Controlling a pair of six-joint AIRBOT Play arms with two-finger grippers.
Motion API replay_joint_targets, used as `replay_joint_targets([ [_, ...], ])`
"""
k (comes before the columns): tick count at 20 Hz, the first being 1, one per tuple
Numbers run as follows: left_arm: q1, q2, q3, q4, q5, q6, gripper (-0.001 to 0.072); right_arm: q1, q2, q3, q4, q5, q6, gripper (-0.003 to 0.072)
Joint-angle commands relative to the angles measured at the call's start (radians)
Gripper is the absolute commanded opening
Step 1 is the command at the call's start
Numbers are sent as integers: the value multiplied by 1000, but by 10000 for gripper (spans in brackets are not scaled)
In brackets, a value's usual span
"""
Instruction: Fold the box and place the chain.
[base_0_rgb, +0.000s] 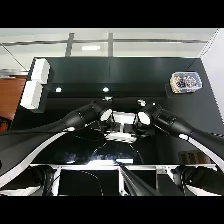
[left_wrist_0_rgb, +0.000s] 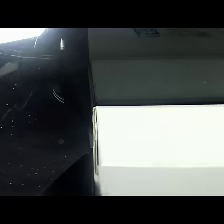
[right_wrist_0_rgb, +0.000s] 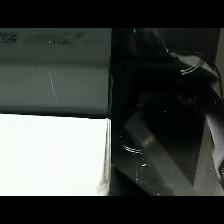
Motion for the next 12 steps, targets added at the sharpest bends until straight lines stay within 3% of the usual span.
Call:
replay_joint_targets([
  [1,0,0,1,-4,4,0,26,-14,0,2,5,-14,5,253],
  [4,0,0,1,-4,5,-1,26,-14,0,11,10,-19,5,231],
  [5,0,0,1,-4,4,0,26,-14,0,12,10,-18,5,165],
  [6,0,0,1,-4,5,-1,26,-14,0,13,11,-18,6,148],
  [7,0,0,1,-4,5,0,26,-14,0,13,11,-18,5,9],
  [11,0,0,1,-4,6,0,26,-12,0,13,10,-25,6,37],
  [12,0,0,1,-4,6,0,26,-17,0,15,1,-24,5,218],
])
